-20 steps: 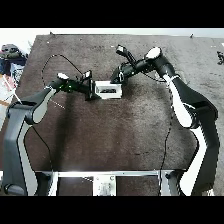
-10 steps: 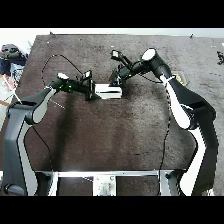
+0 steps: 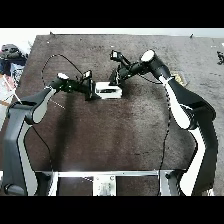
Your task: Fold the box and place the chain.
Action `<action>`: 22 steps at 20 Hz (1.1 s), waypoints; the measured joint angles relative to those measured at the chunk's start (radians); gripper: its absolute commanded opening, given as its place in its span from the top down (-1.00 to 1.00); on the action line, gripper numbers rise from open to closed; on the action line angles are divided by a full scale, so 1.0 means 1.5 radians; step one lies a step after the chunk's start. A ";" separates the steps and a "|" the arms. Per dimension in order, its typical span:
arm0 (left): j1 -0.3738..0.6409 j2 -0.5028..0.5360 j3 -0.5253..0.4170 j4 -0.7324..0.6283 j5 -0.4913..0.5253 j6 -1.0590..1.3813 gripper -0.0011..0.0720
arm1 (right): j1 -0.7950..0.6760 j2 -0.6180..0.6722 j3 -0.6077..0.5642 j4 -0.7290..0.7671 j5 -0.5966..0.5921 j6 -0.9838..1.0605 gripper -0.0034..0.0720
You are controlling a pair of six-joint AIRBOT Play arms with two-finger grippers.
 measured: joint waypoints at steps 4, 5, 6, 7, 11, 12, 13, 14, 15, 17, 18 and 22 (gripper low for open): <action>0.000 0.000 0.000 0.000 0.000 0.000 0.05 | 0.000 0.003 0.000 -0.005 0.016 0.000 0.07; 0.000 0.000 0.000 0.000 0.000 0.000 0.05 | 0.000 0.003 0.000 -0.007 0.020 0.001 0.07; 0.000 0.000 0.000 0.000 0.000 0.000 0.05 | 0.000 0.003 0.000 -0.010 0.023 0.001 0.07; 0.000 0.000 0.000 0.000 0.000 0.000 0.05 | 0.000 0.003 0.000 -0.011 0.026 0.001 0.07; 0.000 0.000 0.000 0.000 0.000 0.000 0.05 | 0.001 0.003 0.000 -0.025 0.031 0.002 0.07; 0.000 0.000 0.000 0.000 0.000 0.000 0.05 | 0.001 0.003 0.000 -0.031 0.031 0.003 0.07; 0.000 0.000 0.000 0.000 0.000 0.000 0.05 | 0.002 0.003 0.000 -0.036 0.031 0.003 0.07; 0.000 0.000 0.000 0.000 0.000 0.000 0.05 | 0.002 0.003 0.000 -0.039 0.033 0.003 0.07; 0.000 0.000 0.000 0.000 0.000 0.000 0.05 | 0.002 0.003 0.000 -0.041 0.033 0.003 0.21; 0.000 0.000 0.000 0.000 0.000 0.000 0.05 | 0.003 0.003 0.000 -0.045 0.035 0.005 0.36; 0.000 0.000 0.000 0.000 0.000 0.000 0.05 | 0.005 0.003 0.000 -0.047 0.036 0.005 0.36; 0.000 0.000 0.000 0.000 0.000 0.000 0.05 | 0.007 0.003 -0.002 -0.053 0.048 0.004 0.36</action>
